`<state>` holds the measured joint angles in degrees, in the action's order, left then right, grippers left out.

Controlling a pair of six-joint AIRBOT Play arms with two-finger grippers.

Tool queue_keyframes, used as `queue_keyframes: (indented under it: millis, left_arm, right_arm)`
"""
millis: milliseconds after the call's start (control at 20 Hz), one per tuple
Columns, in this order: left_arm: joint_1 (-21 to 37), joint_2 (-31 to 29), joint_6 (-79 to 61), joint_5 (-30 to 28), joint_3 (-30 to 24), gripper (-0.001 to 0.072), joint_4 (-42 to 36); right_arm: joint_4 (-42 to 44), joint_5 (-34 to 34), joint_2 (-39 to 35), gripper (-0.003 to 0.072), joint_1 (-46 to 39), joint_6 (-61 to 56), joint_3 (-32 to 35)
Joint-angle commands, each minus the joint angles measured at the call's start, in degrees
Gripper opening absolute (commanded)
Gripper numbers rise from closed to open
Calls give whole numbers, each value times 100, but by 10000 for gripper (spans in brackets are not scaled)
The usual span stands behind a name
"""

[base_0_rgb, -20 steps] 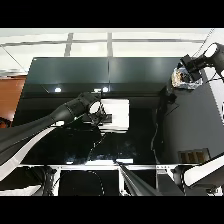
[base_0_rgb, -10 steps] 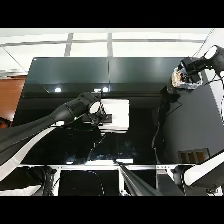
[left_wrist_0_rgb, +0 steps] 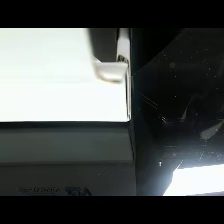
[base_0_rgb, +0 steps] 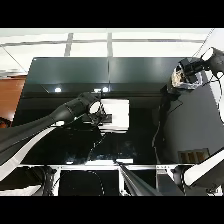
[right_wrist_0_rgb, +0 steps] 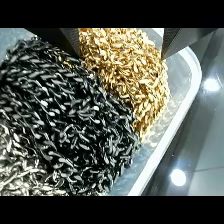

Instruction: Fold the box and place the chain.

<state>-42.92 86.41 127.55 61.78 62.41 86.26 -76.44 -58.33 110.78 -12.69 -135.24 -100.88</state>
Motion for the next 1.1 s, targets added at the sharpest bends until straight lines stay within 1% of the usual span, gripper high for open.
queue_keyframes:
  millis: [0, 50, 100, 150, 200, 250, 400, 550, 800, 1050]
  left_arm:
    - [0, 0, -2, -2, 4, 25, 0]
    - [0, 0, -2, -2, 4, 25, 0]
    - [0, 0, 0, -2, 4, 25, 0]
    - [0, 0, 0, -2, 4, 25, 0]
    - [0, 0, 0, -2, 4, 25, 0]
    - [0, 0, 0, 0, 4, 25, 0]
    - [0, 0, 0, -2, 4, 25, 0]
    - [0, 0, 0, -7, 4, 25, 0]
    - [0, 0, 0, -4, 4, 25, 0]
    - [0, 0, 0, -4, 4, 25, 2]
  right_arm:
    - [-11, -55, 120, 531, 9, 35, 2]
    - [-13, -50, 146, 530, 9, 96, 2]
    - [-15, -52, 166, 480, 7, 168, 2]
    - [-15, -55, 170, 332, 7, 289, 2]
    - [0, -59, 168, 226, 7, 455, 2]
    - [107, -83, 136, 8, 0, 813, 0]
    - [168, -188, -120, 15, -42, 1718, -33]
    - [166, -490, -614, 15, -70, 2658, -68]
    - [160, -813, -1456, 9, -129, 3458, -72]
    - [245, -962, -2192, 9, -162, 3932, -133]
